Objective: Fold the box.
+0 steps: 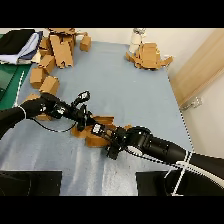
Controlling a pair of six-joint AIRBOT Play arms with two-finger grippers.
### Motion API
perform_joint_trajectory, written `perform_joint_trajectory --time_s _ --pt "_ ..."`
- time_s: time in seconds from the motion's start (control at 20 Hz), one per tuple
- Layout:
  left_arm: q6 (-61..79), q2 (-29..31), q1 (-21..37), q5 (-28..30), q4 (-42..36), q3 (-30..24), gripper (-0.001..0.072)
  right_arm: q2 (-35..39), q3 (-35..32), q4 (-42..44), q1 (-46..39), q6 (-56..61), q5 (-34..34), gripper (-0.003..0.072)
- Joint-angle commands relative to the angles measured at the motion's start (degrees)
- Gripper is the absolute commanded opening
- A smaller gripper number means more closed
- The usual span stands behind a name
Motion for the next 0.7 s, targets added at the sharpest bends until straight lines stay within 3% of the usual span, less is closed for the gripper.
perform_joint_trajectory --time_s 0.0,0.15,0.3,0.5,0.65 --pt "-0.3 0.0 0.0 0.0 0.0 0.0 0.0013 -0.1 0.1 -1.9 0.1 -4.1 -1.1 0.0432" --pt "-0.4 0.0 0.0 0.0 0.0 0.0 0.0013 0.3 0.1 -6.6 0.1 -5.5 -2.6 0.0432" --pt "-0.4 0.0 0.0 0.0 0.0 0.0 0.0013 2.8 -0.7 -4.8 -1.3 -9.6 -7.3 0.0432" --pt "-0.4 0.0 0.0 0.0 0.0 0.0 0.0013 5.5 -4.9 11.5 -11.0 -25.5 -7.4 0.0432" --pt "-0.3 0.0 0.0 0.0 0.0 0.0 0.0013 5.5 -4.9 17.3 -12.4 -30.2 -8.2 0.0432"
